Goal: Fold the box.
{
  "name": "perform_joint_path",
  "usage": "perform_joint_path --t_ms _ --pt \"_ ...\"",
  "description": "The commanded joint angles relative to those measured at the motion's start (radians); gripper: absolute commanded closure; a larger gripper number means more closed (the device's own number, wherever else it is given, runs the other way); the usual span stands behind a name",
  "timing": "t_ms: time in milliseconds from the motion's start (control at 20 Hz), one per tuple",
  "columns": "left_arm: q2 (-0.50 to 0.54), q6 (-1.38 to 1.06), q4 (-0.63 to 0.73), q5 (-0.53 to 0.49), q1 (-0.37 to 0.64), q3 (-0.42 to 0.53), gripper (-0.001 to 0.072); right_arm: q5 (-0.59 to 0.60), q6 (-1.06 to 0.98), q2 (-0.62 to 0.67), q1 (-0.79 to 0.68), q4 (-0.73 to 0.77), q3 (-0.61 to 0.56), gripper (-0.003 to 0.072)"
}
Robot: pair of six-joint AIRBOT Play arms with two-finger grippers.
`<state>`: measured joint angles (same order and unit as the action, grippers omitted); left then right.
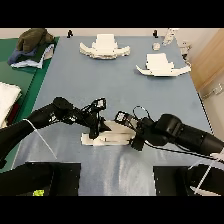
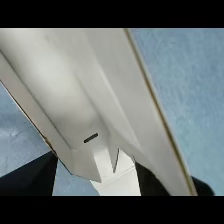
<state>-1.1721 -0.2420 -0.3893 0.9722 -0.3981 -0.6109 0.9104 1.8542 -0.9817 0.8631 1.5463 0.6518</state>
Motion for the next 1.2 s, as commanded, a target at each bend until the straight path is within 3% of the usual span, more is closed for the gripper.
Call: perform_joint_path --t_ms 0,200,600,850,1150 --pt "0.000 0.000 0.000 0.000 0.000 0.000 0.0695 -0.037 0.512 0.004 -0.183 0.353 -0.024 -0.0032" --pt "0.000 0.000 0.000 0.000 0.000 0.000 0.0695 -0.044 0.825 0.002 -0.286 0.507 -0.077 -0.0032" --pt "0.000 0.000 0.000 0.000 0.000 0.000 0.0695 -0.021 0.809 0.002 -0.320 0.486 -0.098 -0.0028" --pt "0.000 0.000 0.000 0.000 0.000 0.000 0.0695 -0.039 1.051 -0.029 -0.340 0.583 -0.098 -0.0028" --pt "0.000 0.000 0.000 0.000 0.000 0.000 0.0695 -0.019 1.098 -0.086 -0.363 0.643 -0.098 -0.0028"
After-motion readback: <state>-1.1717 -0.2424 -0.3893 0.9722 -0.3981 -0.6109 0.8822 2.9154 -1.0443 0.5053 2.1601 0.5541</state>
